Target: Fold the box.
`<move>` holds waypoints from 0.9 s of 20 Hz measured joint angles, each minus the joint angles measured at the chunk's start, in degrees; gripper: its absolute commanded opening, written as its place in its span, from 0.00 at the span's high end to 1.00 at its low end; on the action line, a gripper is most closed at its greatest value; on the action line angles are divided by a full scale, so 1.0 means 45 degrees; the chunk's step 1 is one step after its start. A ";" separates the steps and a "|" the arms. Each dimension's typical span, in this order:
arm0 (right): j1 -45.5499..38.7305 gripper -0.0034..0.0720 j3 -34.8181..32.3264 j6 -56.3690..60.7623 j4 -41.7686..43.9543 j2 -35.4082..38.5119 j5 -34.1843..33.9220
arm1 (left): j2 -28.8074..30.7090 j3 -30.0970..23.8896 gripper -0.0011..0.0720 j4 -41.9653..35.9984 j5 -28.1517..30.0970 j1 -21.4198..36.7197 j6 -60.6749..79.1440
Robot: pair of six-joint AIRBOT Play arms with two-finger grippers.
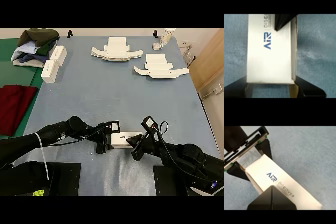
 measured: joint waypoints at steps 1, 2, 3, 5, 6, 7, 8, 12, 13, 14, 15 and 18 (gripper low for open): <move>0.0000 0.95 -0.0029 0.0005 0.0034 -0.0131 0.0049 | 0.0000 0.0000 0.28 0.0015 0.0010 0.0000 0.0010; 0.0000 0.95 -0.0044 0.0005 0.0039 -0.0272 0.0058 | 0.0000 0.0000 0.28 0.0029 0.0015 0.0000 0.0015; 0.0000 0.95 -0.0073 0.0005 0.0044 -0.0403 0.0131 | 0.0000 0.0000 0.28 0.0029 0.0015 0.0000 0.0015; 0.0000 0.95 -0.0097 0.0005 0.0044 -0.0578 0.0180 | 0.0000 0.0000 0.28 0.0034 0.0019 0.0000 0.0015; 0.0000 0.95 -0.0112 0.0005 0.0044 -0.0627 0.0204 | 0.0000 0.0000 0.28 0.0029 0.0015 0.0000 0.0015; 0.0000 0.95 -0.0117 0.0005 0.0044 -0.0665 0.0209 | 0.0000 0.0000 0.28 0.0029 0.0015 0.0000 0.0015; 0.0000 0.95 -0.0126 0.0005 0.0044 -0.0690 0.0209 | 0.0000 0.0000 0.28 0.0029 0.0010 0.0000 0.0010; 0.0000 0.95 -0.0112 0.0010 -0.0049 -0.0636 0.0199 | 0.0000 0.0000 0.28 0.0010 0.0000 0.0000 -0.0005; -0.0005 0.95 -0.0087 0.0010 -0.0136 -0.0544 0.0117 | 0.0000 0.0000 0.28 0.0000 -0.0005 0.0000 -0.0010; -0.0015 0.95 -0.0034 0.0010 -0.0277 -0.0403 0.0005 | 0.0000 0.0000 0.28 -0.0010 -0.0019 0.0000 -0.0019; -0.0044 0.95 0.0019 0.0015 -0.0471 -0.0253 -0.0131 | 0.0000 0.0000 0.28 -0.0029 -0.0029 0.0000 -0.0049; -0.0262 0.95 0.0379 0.0015 -0.1229 0.0141 -0.0267 | 0.0000 0.0000 0.28 -0.0044 -0.0053 0.0000 -0.0058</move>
